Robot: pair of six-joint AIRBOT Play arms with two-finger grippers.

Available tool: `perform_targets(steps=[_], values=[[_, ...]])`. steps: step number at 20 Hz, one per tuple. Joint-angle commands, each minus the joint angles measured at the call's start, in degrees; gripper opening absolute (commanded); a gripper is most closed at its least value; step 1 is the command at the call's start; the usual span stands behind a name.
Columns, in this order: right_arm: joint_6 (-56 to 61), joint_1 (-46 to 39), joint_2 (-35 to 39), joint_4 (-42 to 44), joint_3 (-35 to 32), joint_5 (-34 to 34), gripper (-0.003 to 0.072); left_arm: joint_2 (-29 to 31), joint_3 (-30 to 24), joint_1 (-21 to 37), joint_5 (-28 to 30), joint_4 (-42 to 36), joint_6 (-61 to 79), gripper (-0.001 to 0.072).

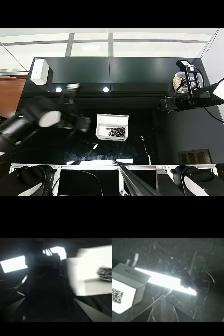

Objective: Fold the box and place the chain.

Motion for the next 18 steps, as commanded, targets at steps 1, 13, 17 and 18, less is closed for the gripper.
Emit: perform_targets(steps=[1, 13, 17, 18], values=[[0.9, 0.0, 0.0, -0.3, 0.0, -0.5, 0.0316, 8.0, -10.2, 17.2, 4.5, -10.7, 15.3, 0.0653], [2.4, 0.0, 0.0, -1.0, 0.0, -0.4, 0.0316, 4.1, -25.9, 30.7, 16.5, -55.7, 124.5, 0.0715], [4.3, 0.0, 0.0, -2.8, 0.0, 0.0, 0.0316, -4.5, -24.0, 21.5, 23.9, -55.9, 134.2, 0.0715], [4.4, 0.0, 0.0, -2.8, 0.0, 0.1, 0.0316, -6.7, -23.2, 20.4, 24.2, -55.9, 134.2, 0.0715]])
